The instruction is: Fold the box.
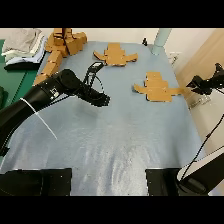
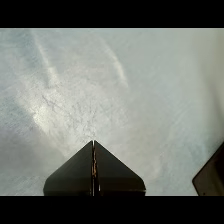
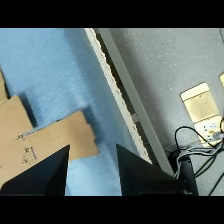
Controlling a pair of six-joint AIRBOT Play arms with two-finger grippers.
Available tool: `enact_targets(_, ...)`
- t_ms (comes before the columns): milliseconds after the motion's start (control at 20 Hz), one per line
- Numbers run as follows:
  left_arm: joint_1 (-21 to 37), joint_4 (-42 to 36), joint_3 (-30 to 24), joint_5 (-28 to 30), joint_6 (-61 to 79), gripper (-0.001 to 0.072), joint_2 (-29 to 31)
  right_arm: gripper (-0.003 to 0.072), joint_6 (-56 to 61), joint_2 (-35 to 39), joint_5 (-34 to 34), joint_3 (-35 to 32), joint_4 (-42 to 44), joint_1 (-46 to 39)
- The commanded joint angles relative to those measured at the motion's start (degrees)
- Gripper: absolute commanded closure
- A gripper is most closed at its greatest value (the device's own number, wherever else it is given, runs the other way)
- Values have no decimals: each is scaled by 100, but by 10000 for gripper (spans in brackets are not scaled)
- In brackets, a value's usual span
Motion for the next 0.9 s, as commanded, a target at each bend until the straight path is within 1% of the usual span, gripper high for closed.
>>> enact_targets(0, 0, -219, 0, 192, 2, 695, -2, 224, -581, -675, -542, 669, 411, -72)
enact_targets(150, 0, -219, 2, 192, 0, 695, -4, 226, -898, -944, -831, 903, 592, 2)
enact_targets(200, 0, -229, 2, 195, 0, 695, -2, 250, -1069, -955, -872, 905, 678, 31)
enact_targets(250, 0, -240, 2, 195, 0, 696, -2, 257, -1163, -955, -920, 914, 739, 50)
enact_targets(300, 0, -240, 2, 192, 2, 696, -2, 324, -1220, -955, -973, 925, 763, 74)
enact_targets(350, 0, -240, 2, 195, 4, 696, -2, 416, -1224, -955, -1045, 935, 800, 83)
enact_targets(400, 0, -240, 2, 195, 4, 696, -2, 464, -1285, -955, -1147, 935, 874, 83)
enact_targets(450, 0, -240, 2, 195, 4, 696, -2, 466, -1307, -955, -1300, 935, 957, 83)
enact_targets(550, 0, -240, 2, 240, 2, 696, -2, 683, -1329, -940, -1696, 933, 1239, 85)
enact_targets(750, 0, -284, 11, 551, 11, 696, -2, 684, -1314, -732, -2090, 850, 2057, 181)
enact_targets(850, 15, -348, 22, 544, 0, 696, -2, 685, -1193, -376, -2026, 470, 2081, 372)
